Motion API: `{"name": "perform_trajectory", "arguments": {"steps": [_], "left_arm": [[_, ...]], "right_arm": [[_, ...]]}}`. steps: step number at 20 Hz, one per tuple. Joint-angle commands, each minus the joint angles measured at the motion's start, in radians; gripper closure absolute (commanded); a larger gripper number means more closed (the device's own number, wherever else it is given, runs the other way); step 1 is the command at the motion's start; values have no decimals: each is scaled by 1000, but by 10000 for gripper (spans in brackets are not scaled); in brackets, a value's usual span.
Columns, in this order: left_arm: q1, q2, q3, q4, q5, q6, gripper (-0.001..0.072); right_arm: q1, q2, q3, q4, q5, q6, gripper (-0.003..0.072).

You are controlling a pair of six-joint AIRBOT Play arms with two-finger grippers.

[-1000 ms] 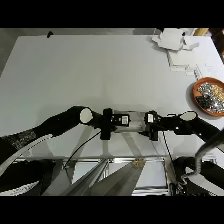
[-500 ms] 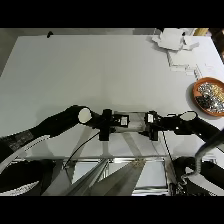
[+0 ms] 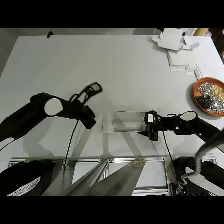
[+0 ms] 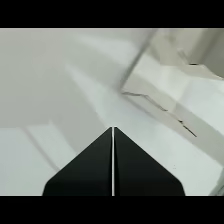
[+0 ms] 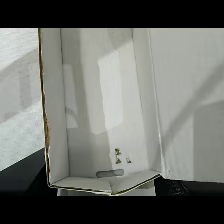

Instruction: Fold the box and place the chain.

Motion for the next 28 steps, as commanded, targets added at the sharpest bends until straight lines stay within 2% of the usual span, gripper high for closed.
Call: {"name": "perform_trajectory", "arguments": {"steps": [1, 4, 7, 9, 15, 21, 22, 23, 25, 27, 28], "left_arm": [[89, 3, -67, -11, 15, -418, 704], [77, -84, -137, -176, 78, -423, 703], [44, -174, -139, -351, 93, -301, 703], [19, -205, -139, -412, 108, -270, 703], [-10, -209, -138, -473, 132, -270, 703], [-34, -122, -135, -494, 163, -270, 697], [-42, -119, -135, -506, 169, -270, 688], [-55, -120, -132, -513, 180, -270, 624], [-78, -120, -114, -512, 198, -270, 549], [-90, -120, -87, -508, 199, -275, 542], [-96, -120, -77, -507, 199, -277, 478]], "right_arm": [[0, 0, 0, 0, 1, -1, 212], [0, 0, 0, 0, 1, -1, 212], [0, 0, 0, 0, 1, -1, 212], [0, 0, 0, 0, 1, -1, 212], [0, 0, 0, 0, 1, -1, 212], [0, 0, 0, 0, 1, -1, 212], [0, 0, 0, 0, 1, -1, 212], [0, 0, 0, 0, 1, -1, 212], [0, 0, 0, 0, 1, -1, 212], [0, 0, 0, 0, 1, -1, 212], [0, 0, 0, 0, 1, -1, 212]]}}
